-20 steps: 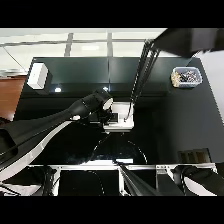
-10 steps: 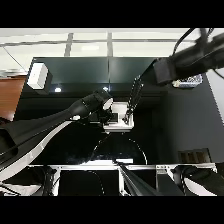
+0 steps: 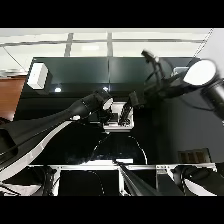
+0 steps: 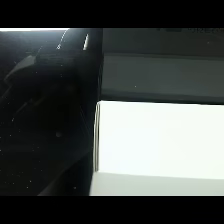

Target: Fold the box and place the chain.

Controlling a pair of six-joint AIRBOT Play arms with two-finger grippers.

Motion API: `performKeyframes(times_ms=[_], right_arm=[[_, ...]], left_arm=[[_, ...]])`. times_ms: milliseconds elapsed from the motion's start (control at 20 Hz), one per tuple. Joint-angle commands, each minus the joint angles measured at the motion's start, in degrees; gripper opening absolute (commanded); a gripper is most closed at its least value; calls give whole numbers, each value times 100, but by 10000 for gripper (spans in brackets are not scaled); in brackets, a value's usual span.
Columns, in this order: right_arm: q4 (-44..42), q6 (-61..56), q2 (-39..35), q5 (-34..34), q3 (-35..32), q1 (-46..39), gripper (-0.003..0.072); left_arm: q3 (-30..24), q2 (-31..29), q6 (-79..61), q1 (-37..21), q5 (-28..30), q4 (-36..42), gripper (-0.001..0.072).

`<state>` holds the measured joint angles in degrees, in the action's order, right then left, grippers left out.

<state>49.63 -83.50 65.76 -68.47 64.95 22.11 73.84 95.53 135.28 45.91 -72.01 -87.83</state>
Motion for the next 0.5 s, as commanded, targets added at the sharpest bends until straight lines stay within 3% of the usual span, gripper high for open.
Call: performKeyframes(times_ms=[0, 250, 350, 450], right_arm=[[48, -4, 66, 811, -752, 39, 8], [-2, -4, 87, 955, -905, 42, 19], [4, -2, 87, 909, -903, 37, 257], [92, 46, 76, 509, -817, -138, 256]], left_arm=[[4, 2, -2, -2, 2, 0, 29], [4, 2, -2, 0, 0, 0, 29], [4, 2, -2, -2, 2, 0, 30], [4, 2, -2, 0, -11, 7, 29]])
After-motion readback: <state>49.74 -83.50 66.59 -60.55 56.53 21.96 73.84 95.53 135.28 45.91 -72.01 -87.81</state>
